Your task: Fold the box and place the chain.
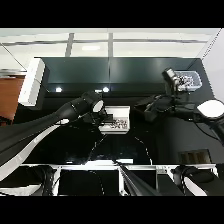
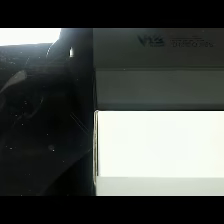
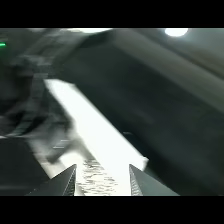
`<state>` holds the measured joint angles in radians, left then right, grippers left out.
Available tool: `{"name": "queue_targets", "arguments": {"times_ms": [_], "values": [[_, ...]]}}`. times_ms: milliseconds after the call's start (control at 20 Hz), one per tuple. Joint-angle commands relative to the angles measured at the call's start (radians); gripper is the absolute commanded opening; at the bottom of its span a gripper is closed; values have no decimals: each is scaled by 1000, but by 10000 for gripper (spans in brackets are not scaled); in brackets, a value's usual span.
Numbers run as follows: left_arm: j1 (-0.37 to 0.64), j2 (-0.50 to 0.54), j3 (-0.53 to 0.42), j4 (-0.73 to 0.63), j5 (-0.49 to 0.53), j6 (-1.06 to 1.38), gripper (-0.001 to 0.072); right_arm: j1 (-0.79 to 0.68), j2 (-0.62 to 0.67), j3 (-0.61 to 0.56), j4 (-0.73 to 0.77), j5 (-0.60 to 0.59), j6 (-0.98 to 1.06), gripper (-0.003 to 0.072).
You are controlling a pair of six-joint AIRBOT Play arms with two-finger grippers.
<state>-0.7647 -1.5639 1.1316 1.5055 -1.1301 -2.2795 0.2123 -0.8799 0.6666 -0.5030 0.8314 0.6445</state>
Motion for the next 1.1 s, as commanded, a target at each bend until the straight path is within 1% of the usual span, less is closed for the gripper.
{"name": "queue_targets", "arguments": {"times_ms": [0,150,350,400,450,500,600,800,900,950,1000,1050], "values": [[0,-21,-1,0,-6,1,31,-132,19,5,-60,83,23,390],[0,-23,0,-4,-35,2,32,-167,19,5,-100,143,30,389],[0,-5,16,-6,-29,-6,37,-167,19,5,-121,207,31,389],[-1,6,27,-5,-19,-7,163,-167,19,5,-131,209,31,389],[-2,20,37,5,-15,-10,389,-167,19,5,-138,208,32,389],[-3,41,45,22,-13,-19,503,-167,19,5,-145,207,32,389],[-6,112,45,75,3,-13,512,-167,19,5,-146,200,32,389],[0,324,26,155,6,129,513,-167,19,5,-147,182,32,389],[26,446,-26,184,18,205,512,-167,19,5,-146,170,32,389],[55,513,-71,186,39,248,513,-167,19,5,-146,166,32,389],[95,578,-122,174,74,278,513,-167,19,5,-147,162,32,389],[147,650,-188,132,138,331,514,-167,19,5,-149,159,32,389]]}}
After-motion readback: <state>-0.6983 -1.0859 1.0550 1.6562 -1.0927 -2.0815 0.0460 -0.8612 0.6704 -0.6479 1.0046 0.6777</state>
